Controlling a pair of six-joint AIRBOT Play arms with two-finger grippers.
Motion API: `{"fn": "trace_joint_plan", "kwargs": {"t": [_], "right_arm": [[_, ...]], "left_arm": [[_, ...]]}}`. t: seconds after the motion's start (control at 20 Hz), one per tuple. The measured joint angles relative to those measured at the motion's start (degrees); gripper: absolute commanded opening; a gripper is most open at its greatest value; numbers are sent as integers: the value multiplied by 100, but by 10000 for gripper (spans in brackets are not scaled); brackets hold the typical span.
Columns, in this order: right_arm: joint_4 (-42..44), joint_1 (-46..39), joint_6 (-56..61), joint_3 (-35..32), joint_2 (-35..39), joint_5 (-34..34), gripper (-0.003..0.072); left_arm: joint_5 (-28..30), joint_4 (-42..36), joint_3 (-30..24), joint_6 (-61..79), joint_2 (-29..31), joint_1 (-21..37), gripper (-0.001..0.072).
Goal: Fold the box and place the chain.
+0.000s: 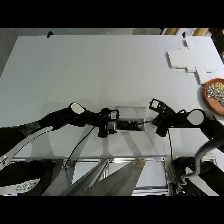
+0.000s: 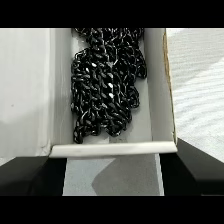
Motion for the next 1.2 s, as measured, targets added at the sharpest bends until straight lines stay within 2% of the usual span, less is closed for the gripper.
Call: {"fn": "trace_joint_plan", "kwargs": {"t": [0.2,0.55,0.75,0.9,1.2], "right_arm": [[529,2,509,-2,901,221,18],[3447,46,221,-2,1388,321,18],[4577,435,-293,-2,1429,319,18],[4697,822,-575,-2,1432,66,18],[3982,1084,-651,-2,962,-391,22]], "left_arm": [[0,0,0,0,0,0,92],[0,0,0,0,0,0,92],[0,0,0,0,0,0,92],[0,0,0,0,0,0,92],[0,0,0,0,0,0,92]]}}
